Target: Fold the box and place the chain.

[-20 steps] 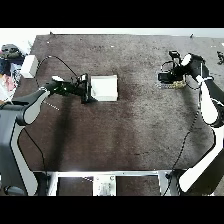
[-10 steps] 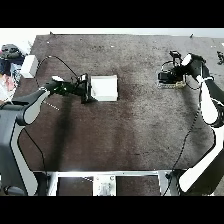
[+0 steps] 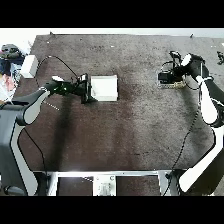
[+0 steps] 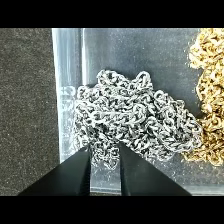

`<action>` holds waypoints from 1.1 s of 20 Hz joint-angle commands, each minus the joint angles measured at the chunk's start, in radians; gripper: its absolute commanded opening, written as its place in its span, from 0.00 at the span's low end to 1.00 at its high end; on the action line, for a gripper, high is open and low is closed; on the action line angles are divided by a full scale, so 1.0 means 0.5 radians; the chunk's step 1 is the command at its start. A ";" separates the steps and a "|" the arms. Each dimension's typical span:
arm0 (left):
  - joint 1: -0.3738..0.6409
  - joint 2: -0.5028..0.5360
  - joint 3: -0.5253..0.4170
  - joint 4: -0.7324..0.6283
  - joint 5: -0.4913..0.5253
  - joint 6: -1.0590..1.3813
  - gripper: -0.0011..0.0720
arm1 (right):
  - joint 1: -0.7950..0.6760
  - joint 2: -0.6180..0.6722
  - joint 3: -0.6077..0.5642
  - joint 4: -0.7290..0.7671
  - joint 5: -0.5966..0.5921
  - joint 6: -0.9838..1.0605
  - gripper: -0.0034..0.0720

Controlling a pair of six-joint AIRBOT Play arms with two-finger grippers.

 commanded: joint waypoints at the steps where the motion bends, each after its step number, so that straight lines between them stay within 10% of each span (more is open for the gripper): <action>1: -0.001 0.001 0.002 0.001 0.001 0.000 0.49 | -0.001 -0.010 -0.001 0.000 0.014 0.005 0.30; 9: -0.001 0.001 0.002 0.001 0.001 0.000 0.49 | -0.001 -0.008 0.000 -0.001 -0.005 0.005 0.06; 22: -0.001 0.001 0.002 0.001 0.001 0.000 0.50 | 0.005 0.444 0.010 0.114 0.022 0.000 0.06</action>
